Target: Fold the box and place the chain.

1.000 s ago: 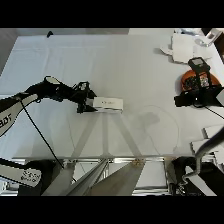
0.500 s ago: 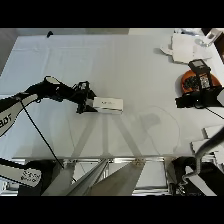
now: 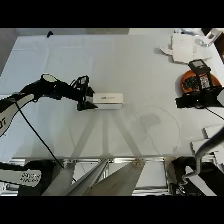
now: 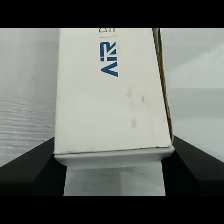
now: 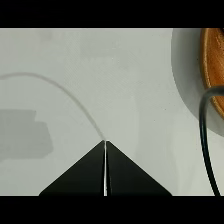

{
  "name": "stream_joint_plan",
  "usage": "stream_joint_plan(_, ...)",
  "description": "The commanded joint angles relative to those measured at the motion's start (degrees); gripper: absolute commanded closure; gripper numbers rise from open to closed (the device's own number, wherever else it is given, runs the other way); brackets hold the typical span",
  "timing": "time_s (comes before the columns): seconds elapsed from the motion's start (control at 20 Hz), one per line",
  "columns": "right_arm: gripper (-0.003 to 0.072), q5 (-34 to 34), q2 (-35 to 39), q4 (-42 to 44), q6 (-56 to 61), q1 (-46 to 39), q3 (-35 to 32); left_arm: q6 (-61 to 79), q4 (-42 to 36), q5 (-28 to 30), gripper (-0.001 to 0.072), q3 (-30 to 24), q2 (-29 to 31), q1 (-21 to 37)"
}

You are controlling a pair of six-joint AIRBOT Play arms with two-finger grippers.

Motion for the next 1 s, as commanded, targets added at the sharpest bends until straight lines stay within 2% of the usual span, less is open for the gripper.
stream_joint_plan(0.0,0.0676,0.0,0.0,0.0,0.0,0.0,0.0,-8.7,-0.2,3.8,0.0705,0.0,6.6,0.0)
stream_joint_plan(0.2,0.0676,0.0,0.0,0.0,0.0,0.0,0.0,-24.9,0.2,14.3,0.0704,0.0,17.6,1.2)
stream_joint_plan(0.4,0.0676,0.0,0.0,0.0,0.0,0.0,0.0,-29.6,0.2,25.8,0.0702,0.0,27.3,4.8)
stream_joint_plan(0.55,0.0676,0.0,0.0,0.0,0.0,0.0,0.0,-36.1,0.2,33.3,0.0699,0.0,30.9,9.2)
stream_joint_plan(0.65,0.0676,0.0,0.0,0.0,0.0,0.0,0.0,-42.1,1.3,34.8,0.0703,0.0,31.3,12.7)
stream_joint_plan(0.7,0.0676,0.0,0.0,0.0,0.0,0.0,0.0,-45.5,4.4,35.0,0.0704,0.0,31.1,14.0)
stream_joint_plan(0.9,0.0676,0.0,0.0,0.0,0.0,0.0,0.0,-66.8,27.1,36.0,0.0704,0.0,28.2,15.9)
stream_joint_plan(0.95,0.0676,0.0,0.0,0.0,0.0,0.0,0.0,-69.9,30.1,35.9,0.0703,0.0,26.7,15.8)
